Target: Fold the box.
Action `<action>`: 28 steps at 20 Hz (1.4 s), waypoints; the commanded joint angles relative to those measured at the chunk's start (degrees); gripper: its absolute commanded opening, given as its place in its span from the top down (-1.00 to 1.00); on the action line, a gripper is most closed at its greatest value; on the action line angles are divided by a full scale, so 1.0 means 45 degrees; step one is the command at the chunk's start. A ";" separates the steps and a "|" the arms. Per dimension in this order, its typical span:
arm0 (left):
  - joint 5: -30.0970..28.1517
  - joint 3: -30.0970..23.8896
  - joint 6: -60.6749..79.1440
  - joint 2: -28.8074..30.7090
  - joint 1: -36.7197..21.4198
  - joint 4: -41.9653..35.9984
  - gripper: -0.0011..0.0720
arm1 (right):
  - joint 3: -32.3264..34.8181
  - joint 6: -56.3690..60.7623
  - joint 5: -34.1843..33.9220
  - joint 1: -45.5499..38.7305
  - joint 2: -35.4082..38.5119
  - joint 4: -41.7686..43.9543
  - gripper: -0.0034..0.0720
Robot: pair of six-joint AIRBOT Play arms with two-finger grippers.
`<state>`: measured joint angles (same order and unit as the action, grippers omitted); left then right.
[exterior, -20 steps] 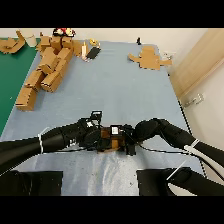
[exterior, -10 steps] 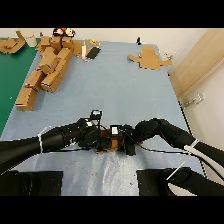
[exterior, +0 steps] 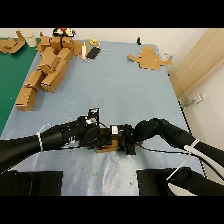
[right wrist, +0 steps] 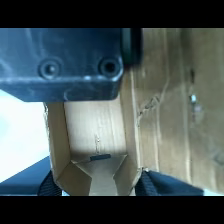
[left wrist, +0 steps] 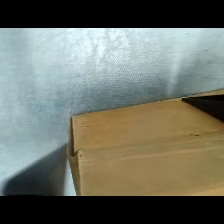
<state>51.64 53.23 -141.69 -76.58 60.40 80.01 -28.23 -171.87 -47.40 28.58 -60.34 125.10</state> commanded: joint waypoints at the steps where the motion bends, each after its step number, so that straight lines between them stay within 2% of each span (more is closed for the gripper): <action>1: 0.0301 0.0073 -0.0087 -0.0010 -0.0015 -0.0010 0.49 | -0.0005 -0.0010 -0.0015 0.0005 0.0010 0.0044 -0.50; 4: 0.0306 0.0073 -0.0087 -0.0024 -0.0015 -0.0010 0.50 | -0.0005 -0.0010 -0.0015 0.0005 0.0010 0.0044 -0.50; 5: 0.0321 0.0073 -0.0087 -0.0063 -0.0015 -0.0010 0.60 | -0.0005 -0.0010 -0.0015 0.0010 0.0010 0.0044 -0.50; 6: 0.0321 0.0073 0.0024 -0.0131 -0.0010 -0.0010 0.94 | -0.0005 -0.0010 -0.0015 0.0005 0.0010 0.0044 -0.50; 16: 0.0301 0.0078 0.0306 -0.0194 -0.0019 -0.0005 0.93 | -0.0005 -0.0010 -0.0015 0.0005 0.0010 0.0044 -0.50; 17: 0.0301 0.0073 0.0355 -0.0194 -0.0019 -0.0010 0.74 | -0.0005 -0.0010 -0.0015 0.0010 0.0010 0.0044 -0.50; 18: 0.0311 0.0078 0.0389 -0.0194 -0.0019 -0.0010 -0.13 | -0.0005 -0.0010 -0.0015 0.0010 0.0010 0.0044 -0.50; 19: 0.0316 0.0078 0.0384 -0.0194 -0.0019 -0.0010 -0.41 | -0.0005 -0.0010 -0.0015 0.0010 0.0010 0.0044 -0.50; 25: 0.0442 0.0544 0.0384 -0.0180 -0.0039 0.0204 -0.41 | -0.0005 -0.0010 -0.0015 0.0010 0.0010 0.0044 -0.50; 28: 0.1384 0.0884 0.0393 -0.0087 -0.0306 0.0228 -0.41 | -0.0005 -0.0010 -0.0019 0.0005 0.0010 0.0044 -0.50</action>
